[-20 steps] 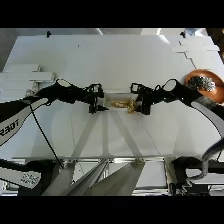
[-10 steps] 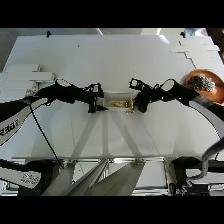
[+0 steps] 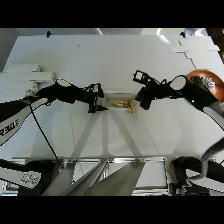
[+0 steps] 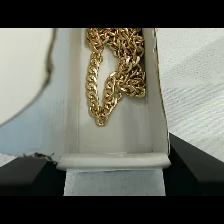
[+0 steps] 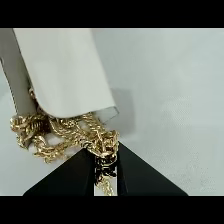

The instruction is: Fold the box and place the chain.

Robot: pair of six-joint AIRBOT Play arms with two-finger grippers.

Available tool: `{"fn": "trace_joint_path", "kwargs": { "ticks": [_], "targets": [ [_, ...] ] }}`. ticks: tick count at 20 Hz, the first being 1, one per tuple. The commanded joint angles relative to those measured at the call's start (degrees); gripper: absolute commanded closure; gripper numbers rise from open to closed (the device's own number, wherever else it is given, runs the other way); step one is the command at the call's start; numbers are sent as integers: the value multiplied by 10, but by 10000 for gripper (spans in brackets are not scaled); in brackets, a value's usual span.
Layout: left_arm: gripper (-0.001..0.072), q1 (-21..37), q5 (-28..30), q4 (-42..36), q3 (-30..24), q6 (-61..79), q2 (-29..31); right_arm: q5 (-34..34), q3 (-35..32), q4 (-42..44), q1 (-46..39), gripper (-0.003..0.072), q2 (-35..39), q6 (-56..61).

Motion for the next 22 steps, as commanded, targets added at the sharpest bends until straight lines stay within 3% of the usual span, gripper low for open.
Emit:
{"fn": "trace_joint_path", "kwargs": {
  "ticks": [1,7,11,16,19,20,22],
  "targets": [
    [384,0,0,0,0,0,0,9,1,34,0,676,44,21],
    [384,0,0,0,0,0,0,85,2,192,1,676,52,-36],
    [384,0,0,0,0,0,0,92,2,258,1,676,52,-71],
    [384,0,0,0,0,0,0,51,2,269,1,676,46,-89],
    [384,0,0,0,0,0,0,61,2,251,1,666,38,-89],
    [384,0,0,0,0,0,0,72,2,235,1,615,39,-89],
    [384,0,0,0,0,0,0,94,2,195,1,396,39,-87]
  ]
}}
